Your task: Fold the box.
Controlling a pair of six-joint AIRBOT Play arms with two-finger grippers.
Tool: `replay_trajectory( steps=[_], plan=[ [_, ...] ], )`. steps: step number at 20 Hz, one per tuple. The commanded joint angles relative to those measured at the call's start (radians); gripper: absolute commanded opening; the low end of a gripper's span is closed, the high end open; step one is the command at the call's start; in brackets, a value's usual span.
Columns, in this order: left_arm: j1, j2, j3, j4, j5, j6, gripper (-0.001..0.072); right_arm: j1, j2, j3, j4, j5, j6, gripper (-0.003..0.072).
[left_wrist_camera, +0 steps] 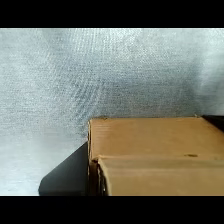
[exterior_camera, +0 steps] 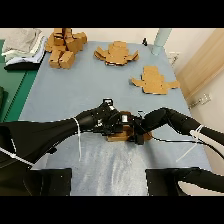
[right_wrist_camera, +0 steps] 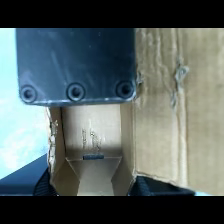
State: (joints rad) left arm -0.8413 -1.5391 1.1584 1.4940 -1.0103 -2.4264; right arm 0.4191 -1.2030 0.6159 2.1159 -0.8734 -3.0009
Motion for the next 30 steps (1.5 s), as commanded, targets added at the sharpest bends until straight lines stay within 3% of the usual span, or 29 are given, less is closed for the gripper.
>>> replay_trajectory(
  steps=[1,3,5,7,9,11,12,13,17,18,19,20,30],
  plan=[
    [-0.001,-0.001,0.001,-0.001,0.004,0.011,0.0014,0.001,-0.001,0.0,0.0,0.001,0.0,0.0504],
    [-0.001,-0.001,0.001,-0.001,0.004,0.013,0.005,0.001,-0.001,0.0,0.0,0.001,0.0,0.0504],
    [0.0,0.0,0.002,-0.002,0.003,0.019,0.0616,0.001,-0.001,0.0,0.0,0.001,0.0,0.0504],
    [0.0,-0.001,0.002,-0.001,-0.01,0.02,0.0618,0.001,-0.001,0.0,0.0,0.001,0.0,0.0504],
    [0.002,-0.001,0.002,0.0,-0.023,0.032,0.0506,0.001,-0.001,0.0,0.0,0.001,0.0,0.0504],
    [0.001,-0.001,0.002,0.0,-0.021,0.037,0.0273,0.001,-0.001,0.0,0.0,0.001,0.0,0.0504],
    [0.001,-0.001,0.002,0.0,-0.019,0.037,0.0115,0.001,-0.001,0.0,0.0,0.001,0.0,0.0504],
    [0.001,-0.001,0.002,0.0,-0.019,0.037,0.0031,0.001,-0.001,0.0,0.0,0.001,0.0,0.0504],
    [0.001,-0.001,0.002,-0.005,-0.022,0.036,0.0036,0.001,-0.001,0.0,0.0,0.001,0.0,0.0504],
    [0.001,-0.001,0.002,-0.011,-0.022,0.036,0.0166,0.001,-0.001,0.0,0.0,0.001,0.0,0.0504],
    [0.001,-0.001,0.002,-0.023,-0.022,0.036,0.0524,0.001,-0.001,0.0,0.0,0.001,0.0,0.0504],
    [0.002,0.0,0.002,-0.04,-0.024,0.032,0.0698,0.001,-0.001,0.0,0.0,0.001,0.0,0.0504],
    [0.153,0.0,0.151,-0.217,-0.233,0.105,0.0698,0.001,-0.001,0.0,0.0,0.001,0.0,0.0504]
  ],
)
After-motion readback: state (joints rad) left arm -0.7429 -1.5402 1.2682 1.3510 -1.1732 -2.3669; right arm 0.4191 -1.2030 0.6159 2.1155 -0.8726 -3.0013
